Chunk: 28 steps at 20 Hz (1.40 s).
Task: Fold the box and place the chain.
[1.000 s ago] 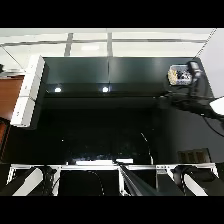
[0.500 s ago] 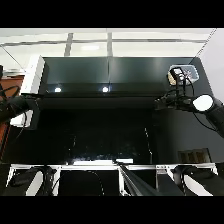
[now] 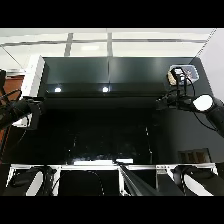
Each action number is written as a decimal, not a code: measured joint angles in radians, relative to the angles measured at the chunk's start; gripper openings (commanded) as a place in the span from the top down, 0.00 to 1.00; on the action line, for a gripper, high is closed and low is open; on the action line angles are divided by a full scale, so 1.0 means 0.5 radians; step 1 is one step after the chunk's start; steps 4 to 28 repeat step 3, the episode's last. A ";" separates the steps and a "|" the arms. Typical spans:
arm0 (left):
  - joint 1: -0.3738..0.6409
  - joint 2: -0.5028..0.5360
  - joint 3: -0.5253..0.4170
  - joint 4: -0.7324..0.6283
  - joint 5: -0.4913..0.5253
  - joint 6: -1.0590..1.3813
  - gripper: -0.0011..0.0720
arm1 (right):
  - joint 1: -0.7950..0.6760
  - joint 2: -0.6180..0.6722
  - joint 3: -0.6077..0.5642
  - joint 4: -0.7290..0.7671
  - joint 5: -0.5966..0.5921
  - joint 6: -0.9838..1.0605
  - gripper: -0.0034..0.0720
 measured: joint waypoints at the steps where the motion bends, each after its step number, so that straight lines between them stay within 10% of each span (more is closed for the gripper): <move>1: 0.000 0.000 0.000 0.000 0.001 0.000 0.95 | -0.001 0.000 0.000 -0.001 0.000 0.000 0.93; 28: 0.000 0.001 -0.002 0.001 0.002 0.000 0.95 | -0.002 0.000 0.000 -0.002 0.000 0.000 0.94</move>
